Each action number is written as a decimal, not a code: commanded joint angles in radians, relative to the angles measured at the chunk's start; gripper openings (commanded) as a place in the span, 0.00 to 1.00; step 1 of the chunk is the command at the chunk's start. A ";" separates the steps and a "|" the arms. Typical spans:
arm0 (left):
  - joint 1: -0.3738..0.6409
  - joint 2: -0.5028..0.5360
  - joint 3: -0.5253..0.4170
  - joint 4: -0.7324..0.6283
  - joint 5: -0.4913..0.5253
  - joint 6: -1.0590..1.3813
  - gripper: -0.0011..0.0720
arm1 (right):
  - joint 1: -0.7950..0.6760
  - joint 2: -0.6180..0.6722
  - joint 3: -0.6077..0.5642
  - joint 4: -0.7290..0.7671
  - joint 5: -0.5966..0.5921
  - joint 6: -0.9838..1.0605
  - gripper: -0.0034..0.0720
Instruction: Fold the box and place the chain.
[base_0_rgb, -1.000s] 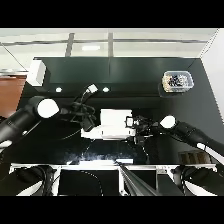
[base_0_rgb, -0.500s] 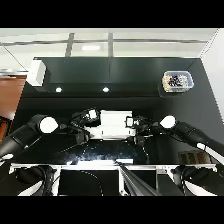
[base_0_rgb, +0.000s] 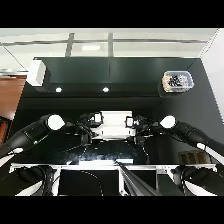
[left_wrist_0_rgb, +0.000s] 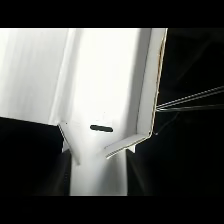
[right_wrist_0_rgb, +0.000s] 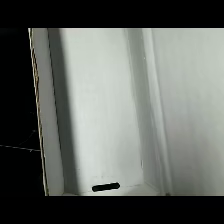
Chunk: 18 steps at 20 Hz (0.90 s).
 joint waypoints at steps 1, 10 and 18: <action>-0.007 -0.013 0.003 -0.037 -0.010 0.043 0.38 | 0.001 0.001 0.001 0.000 0.000 0.000 0.22; -0.119 -0.068 0.002 -0.153 0.134 0.043 0.31 | 0.001 0.001 0.001 0.000 0.000 0.000 0.22; -0.114 -0.067 0.002 -0.155 0.138 0.034 0.39 | 0.001 0.001 0.001 0.000 0.000 0.000 0.22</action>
